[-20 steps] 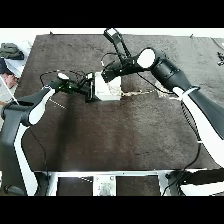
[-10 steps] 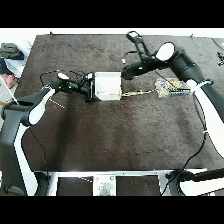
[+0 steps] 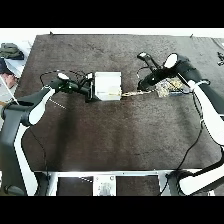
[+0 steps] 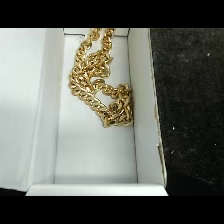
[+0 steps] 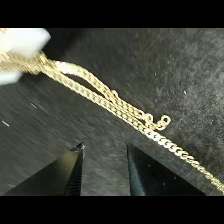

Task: Fold the box and place the chain.

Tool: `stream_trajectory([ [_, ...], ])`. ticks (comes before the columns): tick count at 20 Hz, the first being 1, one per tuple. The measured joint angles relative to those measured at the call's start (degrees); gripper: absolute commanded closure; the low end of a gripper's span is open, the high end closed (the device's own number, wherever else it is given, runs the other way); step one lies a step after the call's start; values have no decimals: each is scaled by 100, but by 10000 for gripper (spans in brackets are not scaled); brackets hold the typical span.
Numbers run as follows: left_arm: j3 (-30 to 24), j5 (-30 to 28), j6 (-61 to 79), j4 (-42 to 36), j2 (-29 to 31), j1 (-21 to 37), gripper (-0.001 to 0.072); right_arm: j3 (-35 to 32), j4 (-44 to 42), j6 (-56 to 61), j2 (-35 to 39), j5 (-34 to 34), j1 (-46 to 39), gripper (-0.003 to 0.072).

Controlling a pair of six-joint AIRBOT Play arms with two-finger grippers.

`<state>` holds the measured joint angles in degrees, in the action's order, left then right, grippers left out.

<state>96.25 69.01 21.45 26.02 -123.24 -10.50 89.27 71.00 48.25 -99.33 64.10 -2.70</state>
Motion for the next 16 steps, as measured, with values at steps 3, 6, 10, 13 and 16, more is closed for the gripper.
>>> stream_trajectory([
  [3,0,0,2,2,0,0,403,4,66,-533,-267,39,-26,350],
  [6,0,0,0,2,0,0,403,146,107,-859,-479,48,-46,351],
  [10,0,0,0,2,0,0,403,658,175,-1040,-855,210,-44,351],
  [13,0,0,0,0,0,0,403,944,271,-1182,-1088,317,-50,352],
  [16,0,0,2,2,0,0,403,1051,382,-1307,-1235,433,-50,352],
])
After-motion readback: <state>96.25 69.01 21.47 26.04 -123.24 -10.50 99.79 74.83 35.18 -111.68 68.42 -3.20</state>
